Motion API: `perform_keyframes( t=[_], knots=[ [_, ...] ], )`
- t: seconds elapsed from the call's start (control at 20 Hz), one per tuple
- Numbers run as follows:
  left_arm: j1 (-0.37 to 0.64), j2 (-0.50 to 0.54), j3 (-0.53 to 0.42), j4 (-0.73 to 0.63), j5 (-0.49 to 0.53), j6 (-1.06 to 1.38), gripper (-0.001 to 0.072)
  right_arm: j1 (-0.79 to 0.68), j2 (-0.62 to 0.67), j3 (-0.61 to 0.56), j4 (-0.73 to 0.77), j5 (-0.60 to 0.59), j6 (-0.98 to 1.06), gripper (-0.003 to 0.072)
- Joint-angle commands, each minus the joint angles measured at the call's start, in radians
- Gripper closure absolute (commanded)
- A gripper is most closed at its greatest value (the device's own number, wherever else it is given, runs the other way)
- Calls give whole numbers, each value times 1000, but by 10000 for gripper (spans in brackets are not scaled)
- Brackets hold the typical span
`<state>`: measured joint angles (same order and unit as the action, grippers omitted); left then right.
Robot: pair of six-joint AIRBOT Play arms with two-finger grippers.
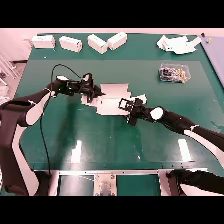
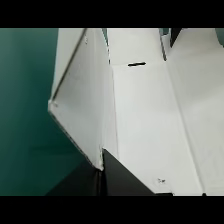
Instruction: Fold the box and place the chain.
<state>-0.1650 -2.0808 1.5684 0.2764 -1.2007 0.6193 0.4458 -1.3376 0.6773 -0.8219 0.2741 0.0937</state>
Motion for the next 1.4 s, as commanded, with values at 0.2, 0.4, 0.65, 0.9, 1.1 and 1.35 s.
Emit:
perform_keyframes(
  t=[0.2, 0.4, 0.65, 0.9, 1.1, 1.35],
  knots=[
    [0, 0, 0, 0, 0, 0, 691, 1, 0, 44, 2, -35, -1, 53],
    [0, 0, 0, 0, 0, 0, 691, -1, 0, 68, 1, -35, -34, 37],
    [0, 0, 0, 0, 0, 0, 691, -63, -5, 96, 2, -1, -106, -5],
    [0, 0, 0, 0, 0, 0, 691, -97, -9, 149, 4, 61, -159, -5],
    [0, 0, 0, 0, 0, 0, 691, -179, -35, 192, 187, 219, -354, -5],
    [0, 0, 0, 0, 0, 0, 691, -259, -106, 274, 325, 396, -482, -5]
  ],
)
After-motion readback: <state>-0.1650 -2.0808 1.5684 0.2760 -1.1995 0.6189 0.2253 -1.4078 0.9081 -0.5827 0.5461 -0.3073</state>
